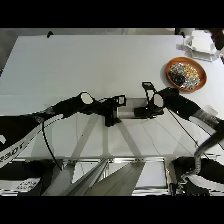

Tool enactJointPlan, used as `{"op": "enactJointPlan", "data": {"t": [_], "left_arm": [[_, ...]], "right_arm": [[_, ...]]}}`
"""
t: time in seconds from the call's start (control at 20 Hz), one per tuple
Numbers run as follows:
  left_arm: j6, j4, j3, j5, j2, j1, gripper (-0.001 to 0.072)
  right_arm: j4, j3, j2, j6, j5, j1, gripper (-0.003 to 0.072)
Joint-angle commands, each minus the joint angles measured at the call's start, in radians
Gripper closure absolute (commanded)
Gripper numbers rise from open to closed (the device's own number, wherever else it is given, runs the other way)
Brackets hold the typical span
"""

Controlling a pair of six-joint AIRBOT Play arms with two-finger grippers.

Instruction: Fold the box and place the chain.

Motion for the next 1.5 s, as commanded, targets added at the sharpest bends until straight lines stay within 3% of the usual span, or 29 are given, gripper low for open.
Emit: {"op": "enactJointPlan", "data": {"t": [0.0, 0.05, 0.2, 0.25, 0.3, 0.45, 0.65, 0.7, 0.75, 0.9, 0.95, 1.0, 1.05, 1.1, 1.45], "left_arm": [[0.0, 0.0, 0.001, 0.0, 0.0, 0.0, 0.062], [0.0, 0.0, 0.001, 0.0, 0.0, 0.0, 0.062], [0.0, 0.0, 0.001, 0.0, 0.0, 0.0, 0.062], [0.0, 0.0, 0.001, 0.0, 0.0, 0.0, 0.062], [0.0, 0.0, 0.001, 0.0, 0.0, 0.0, 0.062], [0.0, 0.0, 0.001, 0.0, 0.0, 0.0, 0.062], [0.0, 0.0, 0.001, 0.0, 0.0, 0.0, 0.062], [0.0, 0.0, 0.001, 0.0, 0.0, 0.0, 0.062], [0.0, 0.0, 0.001, 0.0, 0.0, 0.0, 0.062], [0.0, 0.0, 0.001, 0.0, 0.0, 0.0, 0.062], [0.0, 0.0, 0.001, 0.0, 0.0, 0.0, 0.062], [0.0, 0.0, 0.001, 0.0, 0.0, 0.0, 0.062], [0.0, 0.0, 0.001, 0.0, 0.0, 0.0, 0.062], [0.0, 0.0, 0.001, 0.0, 0.0, 0.0, 0.062], [0.0, 0.0, 0.001, 0.0, 0.0, 0.0, 0.062]], "right_arm": [[0.007, 0.001, -0.005, 0.004, 0.002, 0.001, 0.0599], [0.007, 0.001, -0.005, 0.003, 0.002, 0.001, 0.0673], [0.006, 0.001, -0.005, 0.003, 0.0, 0.001, 0.0673], [0.006, 0.001, -0.005, 0.003, -0.004, 0.001, 0.0613], [0.007, 0.001, -0.005, 0.004, -0.006, 0.003, 0.0462], [-0.019, 0.001, -0.005, 0.056, -0.008, 0.024, 0.0447], [-0.083, 0.001, -0.006, 0.104, 0.023, 0.036, 0.0549], [-0.088, 0.001, -0.005, 0.104, 0.028, 0.036, 0.0641], [-0.089, 0.001, -0.006, 0.105, 0.027, 0.036, 0.0674], [-0.089, 0.001, -0.005, 0.105, 0.027, 0.036, 0.0674], [-0.089, 0.001, -0.005, 0.104, 0.023, 0.036, 0.0656], [-0.089, 0.002, -0.005, 0.103, 0.021, 0.036, 0.0487], [-0.089, 0.006, -0.005, 0.1, 0.022, 0.036, 0.0265], [-0.09, 0.011, -0.002, 0.091, 0.027, 0.036, 0.0211], [-0.154, 0.015, 0.17, -0.011, 0.095, 0.035, 0.0211]]}}
